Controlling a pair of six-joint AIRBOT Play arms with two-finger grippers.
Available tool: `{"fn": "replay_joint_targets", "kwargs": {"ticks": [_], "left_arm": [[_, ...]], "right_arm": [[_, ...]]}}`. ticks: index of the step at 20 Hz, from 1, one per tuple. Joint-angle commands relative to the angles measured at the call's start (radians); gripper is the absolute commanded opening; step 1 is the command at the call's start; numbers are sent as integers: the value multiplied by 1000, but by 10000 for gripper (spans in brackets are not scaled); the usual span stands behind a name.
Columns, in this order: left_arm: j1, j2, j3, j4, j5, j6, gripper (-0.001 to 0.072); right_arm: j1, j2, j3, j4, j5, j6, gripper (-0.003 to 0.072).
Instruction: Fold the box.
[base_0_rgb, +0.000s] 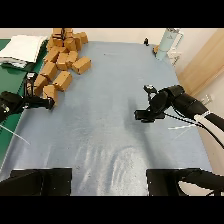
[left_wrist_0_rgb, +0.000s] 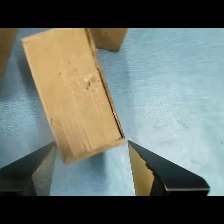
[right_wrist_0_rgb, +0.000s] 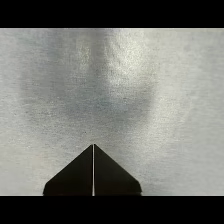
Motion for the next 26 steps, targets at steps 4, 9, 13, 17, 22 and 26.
{"fn": "replay_joint_targets", "kwargs": {"ticks": [4, 9, 13, 17, 22, 26], "left_arm": [[0, 220, 10, 242, -106, -229, 694], [-100, 330, 66, 159, -289, -282, 483], [-323, 323, 105, 133, -299, -299, 12], [-513, 244, 158, 160, -265, -500, 11], [-621, 94, 185, 173, -293, -640, 11], [-655, 26, 185, 172, -292, -640, 12]], "right_arm": [[0, -1, 1, 0, 0, 0, 7], [0, -1, 1, 0, 0, 0, 6], [0, -1, 1, 0, 0, 0, 6], [0, -1, 1, 0, 0, 0, 7], [0, -1, 1, 0, 0, 0, 7], [0, -1, 1, 0, 0, 0, 7]]}}
